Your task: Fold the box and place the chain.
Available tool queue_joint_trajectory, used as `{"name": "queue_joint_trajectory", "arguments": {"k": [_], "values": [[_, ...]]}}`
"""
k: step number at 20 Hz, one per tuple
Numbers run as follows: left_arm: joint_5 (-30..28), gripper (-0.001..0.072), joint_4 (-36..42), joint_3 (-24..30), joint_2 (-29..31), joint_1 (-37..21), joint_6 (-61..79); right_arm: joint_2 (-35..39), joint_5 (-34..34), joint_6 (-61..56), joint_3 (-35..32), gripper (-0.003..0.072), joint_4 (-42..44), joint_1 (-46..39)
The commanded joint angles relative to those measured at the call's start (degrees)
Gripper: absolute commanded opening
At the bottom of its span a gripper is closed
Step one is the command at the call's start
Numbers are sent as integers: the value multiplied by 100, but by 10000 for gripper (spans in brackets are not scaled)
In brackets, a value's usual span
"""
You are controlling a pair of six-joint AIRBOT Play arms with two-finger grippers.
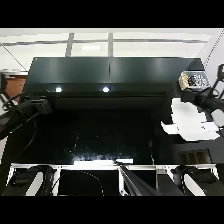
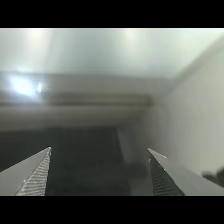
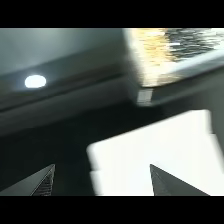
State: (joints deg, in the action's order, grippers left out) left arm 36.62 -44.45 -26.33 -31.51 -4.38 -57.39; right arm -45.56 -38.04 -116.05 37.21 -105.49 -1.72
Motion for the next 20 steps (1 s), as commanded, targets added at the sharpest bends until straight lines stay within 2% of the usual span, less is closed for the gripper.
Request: {"name": "queue_joint_trajectory", "arguments": {"k": [1, 3, 5, 7, 9, 10, 11, 12, 14, 17, 20], "values": [[61, 708, 17, -7, -354, 463, 15, -262, -557, 562, 426, 718, -501, -1596], [11, 708, 20, -7, -546, 697, 13, -621, -498, 704, 702, 717, -385, -3390], [-168, 708, 20, -7, -660, 859, 13, -1071, -531, 1001, 857, 715, 323, -5066], [-348, 707, 57, -7, -719, 931, 11, -1543, -767, 2636, 1001, 710, 2124, -6312], [-415, 707, 149, -7, -750, 935, 13, -2028, -1325, 5169, 1104, 710, 4247, -6979], [-450, 707, 149, -7, -758, 935, 13, -2378, -1939, 6120, 1268, 710, 5056, -7147], [-487, 708, 149, -7, -761, 935, 13, -2785, -2697, 6662, 1515, 709, 5488, -7213], [-533, 708, 149, -7, -761, 935, 13, -3279, -3615, 6889, 1862, 710, 5635, -7197], [-664, 708, 149, -7, -761, 935, 13, -4076, -4640, 6673, 2446, 710, 5543, -7020], [-717, 707, 149, -7, -761, 935, 13, -4686, -4957, 6570, 2964, 709, 5414, -6559], [-715, 707, 149, -7, -763, 935, 13, -5110, -4946, 6509, 3477, 707, 4605, -6015]]}}
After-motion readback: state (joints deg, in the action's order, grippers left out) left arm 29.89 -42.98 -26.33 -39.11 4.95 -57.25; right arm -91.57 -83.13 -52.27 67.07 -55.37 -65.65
